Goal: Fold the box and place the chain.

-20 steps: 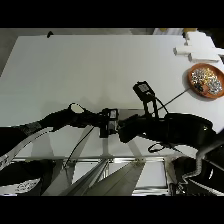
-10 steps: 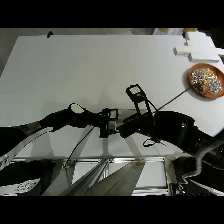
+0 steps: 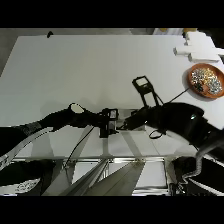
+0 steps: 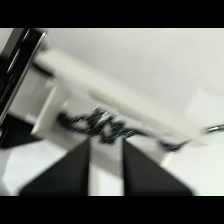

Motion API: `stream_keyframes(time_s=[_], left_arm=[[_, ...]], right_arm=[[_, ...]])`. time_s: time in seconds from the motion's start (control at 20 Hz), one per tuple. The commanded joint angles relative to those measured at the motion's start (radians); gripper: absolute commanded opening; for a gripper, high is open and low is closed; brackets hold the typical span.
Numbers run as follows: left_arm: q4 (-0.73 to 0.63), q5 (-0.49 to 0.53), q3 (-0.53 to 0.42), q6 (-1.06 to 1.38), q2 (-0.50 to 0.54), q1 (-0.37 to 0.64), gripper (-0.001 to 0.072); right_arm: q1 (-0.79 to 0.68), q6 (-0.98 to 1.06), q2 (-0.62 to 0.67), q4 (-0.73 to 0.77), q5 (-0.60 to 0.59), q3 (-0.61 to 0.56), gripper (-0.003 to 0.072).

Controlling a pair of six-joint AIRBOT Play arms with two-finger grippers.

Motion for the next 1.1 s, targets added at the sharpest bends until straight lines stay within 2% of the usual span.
stream_keyframes(time_s=[0.0, 0.15, 0.3, 0.35, 0.45, 0.7, 1.05], left_arm=[[0.0, 0.0, 0.001, 0.0, 0.0, 0.0, 0.022], [0.0, 0.0, 0.001, 0.0, 0.0, 0.0, 0.022], [0.0, 0.0, 0.001, 0.0, 0.0, 0.0, 0.022], [0.0, 0.0, 0.001, 0.0, 0.0, 0.0, 0.022], [0.0, 0.0, 0.001, 0.0, 0.0, 0.0, 0.022], [0.0, 0.0, 0.001, 0.0, 0.0, 0.0, 0.022], [0.0, 0.0, 0.001, 0.0, 0.0, 0.0, 0.022]], right_arm=[[-0.158, -0.095, 0.002, -0.005, 0.082, 0.091, 0.0017], [-0.341, -0.101, -0.026, -0.013, 0.089, 0.089, 0.0018], [-0.484, -0.137, -0.106, -0.012, 0.089, 0.066, 0.0018], [-0.513, -0.147, -0.135, -0.013, 0.085, 0.052, 0.0051], [-0.555, -0.182, -0.195, -0.013, 0.076, 0.02, 0.0292], [-0.586, -0.191, -0.296, -0.009, -0.004, -0.042, 0.0302], [-0.586, -0.186, -0.394, -0.004, -0.082, -0.051, 0.0302]])
